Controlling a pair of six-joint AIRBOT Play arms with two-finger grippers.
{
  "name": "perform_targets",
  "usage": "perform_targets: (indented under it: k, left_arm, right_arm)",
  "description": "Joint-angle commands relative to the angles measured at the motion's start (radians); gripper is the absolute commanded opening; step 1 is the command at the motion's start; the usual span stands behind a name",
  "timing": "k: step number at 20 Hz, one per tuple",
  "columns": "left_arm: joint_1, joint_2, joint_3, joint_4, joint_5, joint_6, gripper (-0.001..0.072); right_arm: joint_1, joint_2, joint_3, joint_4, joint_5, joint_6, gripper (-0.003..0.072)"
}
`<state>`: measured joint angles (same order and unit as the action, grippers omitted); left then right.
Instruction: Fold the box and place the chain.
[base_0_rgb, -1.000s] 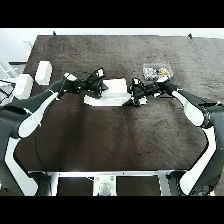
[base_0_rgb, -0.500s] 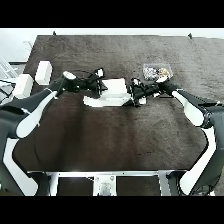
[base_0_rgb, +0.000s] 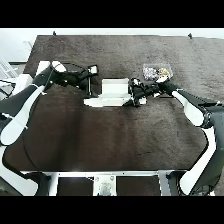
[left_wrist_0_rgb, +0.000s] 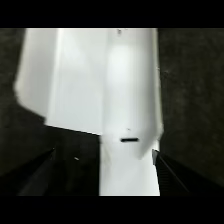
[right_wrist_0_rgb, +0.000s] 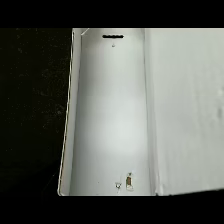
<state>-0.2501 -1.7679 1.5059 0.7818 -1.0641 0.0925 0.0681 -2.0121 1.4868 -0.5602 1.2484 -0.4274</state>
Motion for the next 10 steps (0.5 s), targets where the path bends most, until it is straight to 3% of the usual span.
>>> perform_targets:
  k: [1, 10]
  left_arm:
    - [-0.044, -0.019, -0.001, 0.158, -0.016, -0.083, 0.0708]
    - [-0.069, -0.069, -0.001, 0.155, 0.051, -0.116, 0.0708]
  right_arm:
    - [0.0, 0.0, 0.0, 0.002, 0.0, 0.002, 0.0478]
    - [0.0, 0.0, 0.0, 0.002, 0.0, 0.001, 0.0478]
